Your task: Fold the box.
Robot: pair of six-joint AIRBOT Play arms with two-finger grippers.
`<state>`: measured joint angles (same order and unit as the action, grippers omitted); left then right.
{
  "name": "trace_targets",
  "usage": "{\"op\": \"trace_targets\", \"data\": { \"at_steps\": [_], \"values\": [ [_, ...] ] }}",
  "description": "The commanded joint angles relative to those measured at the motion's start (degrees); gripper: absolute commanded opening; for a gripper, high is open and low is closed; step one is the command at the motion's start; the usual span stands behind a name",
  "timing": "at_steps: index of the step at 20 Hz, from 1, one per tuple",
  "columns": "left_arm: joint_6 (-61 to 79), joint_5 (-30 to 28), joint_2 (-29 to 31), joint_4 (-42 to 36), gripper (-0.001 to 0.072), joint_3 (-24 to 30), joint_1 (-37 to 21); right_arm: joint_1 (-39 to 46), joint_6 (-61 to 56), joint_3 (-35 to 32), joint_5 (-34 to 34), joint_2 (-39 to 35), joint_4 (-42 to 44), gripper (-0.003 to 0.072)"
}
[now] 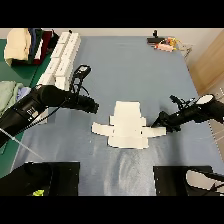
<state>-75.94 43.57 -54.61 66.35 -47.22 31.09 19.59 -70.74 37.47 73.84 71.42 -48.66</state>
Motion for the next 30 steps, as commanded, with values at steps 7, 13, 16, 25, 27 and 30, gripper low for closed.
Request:
{"op": "trace_targets", "data": {
  "at_steps": [7, 13, 16, 25, 27, 30],
  "values": [
    [0.0, -1.2, 0.0, 0.0, 0.0013, -0.1, 0.0, 0.0, -10.0, -6.4, -11.0, -13.7, -4.9, 0.0296],
    [0.0, -1.9, 0.0, 0.0, 0.0013, -0.1, 0.0, 0.0, -12.4, -10.6, -6.0, -16.7, -7.7, 0.0302],
    [0.0, -2.0, 0.0, 0.0, 0.0014, -0.1, 0.0, 0.0, -9.6, -12.9, -6.3, -16.7, -4.1, 0.0302],
    [-2.1, -3.3, 0.0, -0.9, 0.0014, -0.1, 0.0, -0.1, 4.0, -13.3, -7.1, -16.7, 10.3, 0.0005],
    [-4.7, -3.6, 0.0, -0.8, 0.0015, -0.1, -0.2, -0.1, 5.4, -13.3, -7.2, -16.4, 10.1, 0.0005],
    [-4.7, -2.3, 0.0, -3.3, 0.0305, -0.1, -3.7, -4.0, 9.9, -13.3, -9.8, -16.0, 10.4, 0.0005]
  ]
}}
